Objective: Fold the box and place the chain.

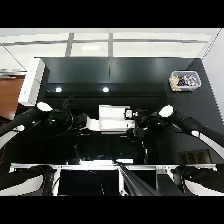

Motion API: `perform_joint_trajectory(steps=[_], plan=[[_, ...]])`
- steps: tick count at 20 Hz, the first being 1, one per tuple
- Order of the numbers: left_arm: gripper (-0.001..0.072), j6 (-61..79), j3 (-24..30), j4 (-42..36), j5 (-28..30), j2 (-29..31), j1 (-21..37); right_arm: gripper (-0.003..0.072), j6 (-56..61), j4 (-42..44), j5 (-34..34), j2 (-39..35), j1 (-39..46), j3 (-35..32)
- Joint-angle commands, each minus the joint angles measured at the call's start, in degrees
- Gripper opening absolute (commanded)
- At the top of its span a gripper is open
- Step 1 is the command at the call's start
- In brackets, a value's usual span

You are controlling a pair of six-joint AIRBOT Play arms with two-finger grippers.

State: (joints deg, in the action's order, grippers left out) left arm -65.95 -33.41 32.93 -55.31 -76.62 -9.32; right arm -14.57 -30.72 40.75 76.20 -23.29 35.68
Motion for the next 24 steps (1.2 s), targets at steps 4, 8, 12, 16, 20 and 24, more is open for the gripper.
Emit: perform_joint_trajectory(steps=[4,8,12,16,20,24], plan=[[0.0630,5.92,-3.76,-1.84,-4.50,0.70,0.70,0.0130,0.00,0.02,0.00,0.02,-0.04,0.02],[0.0630,5.92,-4.98,-2.32,-6.10,0.70,0.59,0.0130,0.00,0.02,0.00,0.02,-0.04,0.00],[0.0629,5.88,-6.03,-2.34,-8.04,0.70,-0.87,0.0129,0.00,0.02,0.00,0.02,-0.04,0.02],[0.0617,1.81,-7.89,0.04,-6.73,0.70,-4.52,0.0130,0.00,0.04,-0.02,0.02,-0.04,0.00],[0.0522,-10.54,-12.39,10.49,-4.35,0.70,-9.97,0.0129,0.00,0.02,-0.02,0.02,-0.04,0.02],[0.0499,-17.77,-15.54,15.54,-3.63,0.70,-14.56,0.0130,0.00,0.04,-0.02,0.02,-0.04,0.02]])
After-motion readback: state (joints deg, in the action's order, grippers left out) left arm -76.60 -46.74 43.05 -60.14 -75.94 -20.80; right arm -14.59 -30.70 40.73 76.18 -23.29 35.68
